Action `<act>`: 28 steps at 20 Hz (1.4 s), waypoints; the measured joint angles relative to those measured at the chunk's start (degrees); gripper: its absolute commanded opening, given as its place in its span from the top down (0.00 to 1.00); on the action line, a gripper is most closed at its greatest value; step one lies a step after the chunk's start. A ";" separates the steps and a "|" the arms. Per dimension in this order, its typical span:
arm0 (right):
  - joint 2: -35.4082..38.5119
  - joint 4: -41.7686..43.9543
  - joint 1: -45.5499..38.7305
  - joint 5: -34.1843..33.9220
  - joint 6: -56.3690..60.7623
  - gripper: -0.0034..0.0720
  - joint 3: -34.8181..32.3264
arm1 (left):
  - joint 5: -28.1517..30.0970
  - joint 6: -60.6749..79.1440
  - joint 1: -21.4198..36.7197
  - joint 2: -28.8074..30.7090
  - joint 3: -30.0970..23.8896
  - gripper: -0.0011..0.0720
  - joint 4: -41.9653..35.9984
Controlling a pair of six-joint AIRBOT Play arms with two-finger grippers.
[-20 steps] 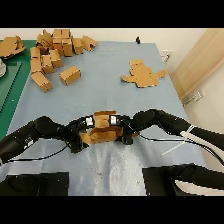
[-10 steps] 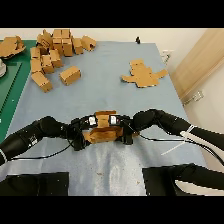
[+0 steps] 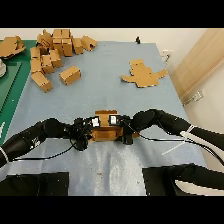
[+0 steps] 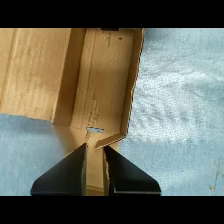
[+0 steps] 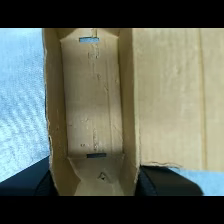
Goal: Fold the box.
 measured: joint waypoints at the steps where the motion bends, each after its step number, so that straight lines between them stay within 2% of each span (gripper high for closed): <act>1: 0.00 0.00 0.00 -0.02 0.00 0.16 0.00 | 0.15 0.00 -0.04 0.00 0.04 0.78 0.02; 8: 0.00 0.02 0.00 -0.02 0.00 0.16 0.00 | 0.70 0.00 -0.13 0.00 0.04 0.77 0.09; 9: 0.00 0.00 0.00 -0.02 0.00 0.16 0.00 | 0.39 0.00 -0.13 0.09 0.04 0.73 0.17; 10: 0.00 0.00 0.00 -0.02 0.00 0.16 0.00 | -0.13 0.00 -0.13 0.31 0.04 0.51 0.28; 11: 0.00 0.00 0.00 -0.02 0.00 0.16 0.00 | -0.57 -0.24 -0.13 0.66 0.04 0.43 0.63; 16: 0.00 0.00 0.00 -0.02 0.00 0.16 0.00 | -2.38 -3.89 0.87 2.71 0.04 0.43 4.55; 21: 0.00 0.00 0.00 -0.02 -0.02 0.16 0.00 | -1.84 -5.22 1.25 3.10 0.04 0.43 5.75; 28: 0.00 0.00 0.02 0.00 -0.02 0.16 0.00 | -2.60 -5.01 1.25 0.35 2.16 0.43 5.27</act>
